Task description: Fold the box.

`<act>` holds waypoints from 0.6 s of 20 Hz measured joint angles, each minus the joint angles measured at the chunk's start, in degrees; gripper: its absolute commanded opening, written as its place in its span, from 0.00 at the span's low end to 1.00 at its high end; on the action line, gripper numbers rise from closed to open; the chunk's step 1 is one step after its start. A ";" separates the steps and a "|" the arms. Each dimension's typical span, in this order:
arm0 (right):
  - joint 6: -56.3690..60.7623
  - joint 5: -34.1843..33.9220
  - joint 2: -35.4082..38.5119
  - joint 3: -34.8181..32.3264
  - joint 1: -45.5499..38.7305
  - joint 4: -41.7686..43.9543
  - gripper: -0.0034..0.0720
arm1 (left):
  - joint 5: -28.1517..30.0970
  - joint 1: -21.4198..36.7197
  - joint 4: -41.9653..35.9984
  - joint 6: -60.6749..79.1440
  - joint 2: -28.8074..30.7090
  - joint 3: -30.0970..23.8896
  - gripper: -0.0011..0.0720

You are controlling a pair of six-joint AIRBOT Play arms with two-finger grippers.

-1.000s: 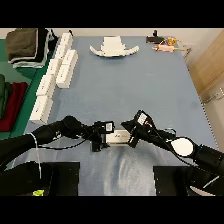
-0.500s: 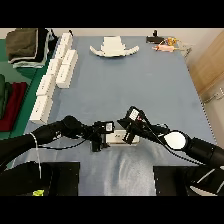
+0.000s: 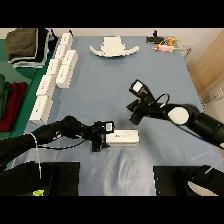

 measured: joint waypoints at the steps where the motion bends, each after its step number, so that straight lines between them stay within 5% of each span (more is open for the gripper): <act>1: 5.09 5.55 -0.50 1.95 -2.49 -6.36 0.05 | 0.02 0.02 0.00 -0.02 0.00 0.00 0.71; 6: 27.08 28.94 -2.54 10.69 -11.39 -24.98 0.05 | 0.07 0.00 -0.44 0.00 0.00 0.04 0.71; 12: 36.50 35.67 -3.23 14.19 -13.75 -28.33 0.06 | 0.83 0.28 -3.28 -3.89 0.09 1.25 0.71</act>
